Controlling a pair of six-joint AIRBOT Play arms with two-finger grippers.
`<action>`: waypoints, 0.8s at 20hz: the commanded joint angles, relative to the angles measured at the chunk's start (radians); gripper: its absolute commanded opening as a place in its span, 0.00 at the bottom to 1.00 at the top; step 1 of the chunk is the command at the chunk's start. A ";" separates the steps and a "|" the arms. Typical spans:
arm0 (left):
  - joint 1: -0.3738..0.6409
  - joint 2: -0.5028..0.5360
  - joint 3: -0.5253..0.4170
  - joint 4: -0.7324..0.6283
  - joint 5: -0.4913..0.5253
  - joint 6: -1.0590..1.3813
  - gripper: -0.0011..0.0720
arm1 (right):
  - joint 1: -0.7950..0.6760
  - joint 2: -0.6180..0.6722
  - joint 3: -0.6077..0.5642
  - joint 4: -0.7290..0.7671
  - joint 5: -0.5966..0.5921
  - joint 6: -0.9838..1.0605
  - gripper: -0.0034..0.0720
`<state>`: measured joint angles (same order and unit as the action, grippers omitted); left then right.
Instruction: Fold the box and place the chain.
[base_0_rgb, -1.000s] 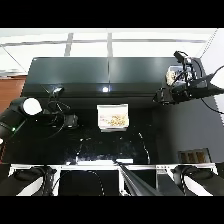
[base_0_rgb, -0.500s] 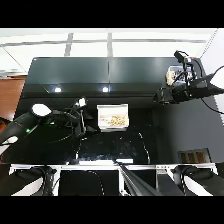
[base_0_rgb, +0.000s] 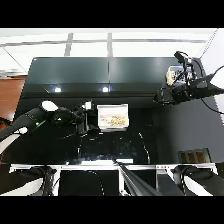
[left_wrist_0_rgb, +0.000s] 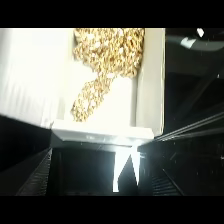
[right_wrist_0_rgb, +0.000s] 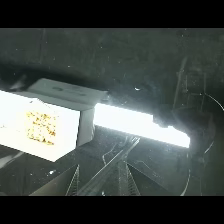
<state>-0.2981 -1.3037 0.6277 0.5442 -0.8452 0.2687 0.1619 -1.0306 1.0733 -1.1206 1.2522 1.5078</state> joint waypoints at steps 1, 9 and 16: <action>-0.008 -0.021 0.005 -0.060 0.007 0.021 1.00 | 0.000 0.000 0.000 0.000 0.001 0.002 0.51; -0.014 -0.026 0.006 -0.056 0.004 0.042 1.00 | 0.000 0.000 0.000 0.000 0.000 0.002 0.51; -0.038 -0.026 0.006 -0.029 0.003 0.034 0.99 | 0.000 0.000 0.000 0.000 -0.006 0.002 0.51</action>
<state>-0.3294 -1.3296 0.6327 0.5060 -0.8406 0.3077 0.1619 -1.0306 1.0733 -1.1206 1.2510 1.5105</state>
